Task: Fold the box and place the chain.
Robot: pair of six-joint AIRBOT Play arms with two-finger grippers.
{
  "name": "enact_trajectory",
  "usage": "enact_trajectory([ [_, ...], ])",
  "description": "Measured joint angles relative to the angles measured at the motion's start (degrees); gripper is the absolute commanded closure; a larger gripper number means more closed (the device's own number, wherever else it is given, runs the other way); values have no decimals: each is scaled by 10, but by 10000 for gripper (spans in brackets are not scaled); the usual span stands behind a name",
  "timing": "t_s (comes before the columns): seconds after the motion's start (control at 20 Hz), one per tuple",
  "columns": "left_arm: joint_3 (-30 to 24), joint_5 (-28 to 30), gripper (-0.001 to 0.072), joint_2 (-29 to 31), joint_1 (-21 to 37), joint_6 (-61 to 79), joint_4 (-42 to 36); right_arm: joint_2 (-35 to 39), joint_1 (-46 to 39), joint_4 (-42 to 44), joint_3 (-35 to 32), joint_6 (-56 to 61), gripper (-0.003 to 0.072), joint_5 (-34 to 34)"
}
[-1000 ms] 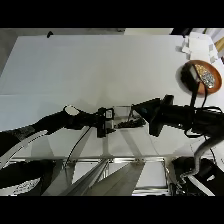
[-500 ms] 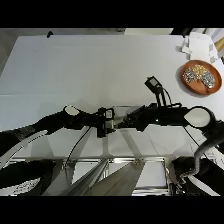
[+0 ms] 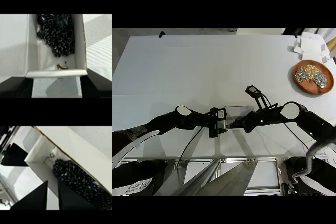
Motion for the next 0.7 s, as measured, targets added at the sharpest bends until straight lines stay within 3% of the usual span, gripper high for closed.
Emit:
enact_trajectory([
  [0.4, 0, 0, 397, 0, 0, 0, 0, 41, -26, 0, 25, 20, 452, 66],
  [0.7, 0, 0, 397, 0, 0, 0, 0, 57, -172, 0, 121, 49, 665, 173],
])
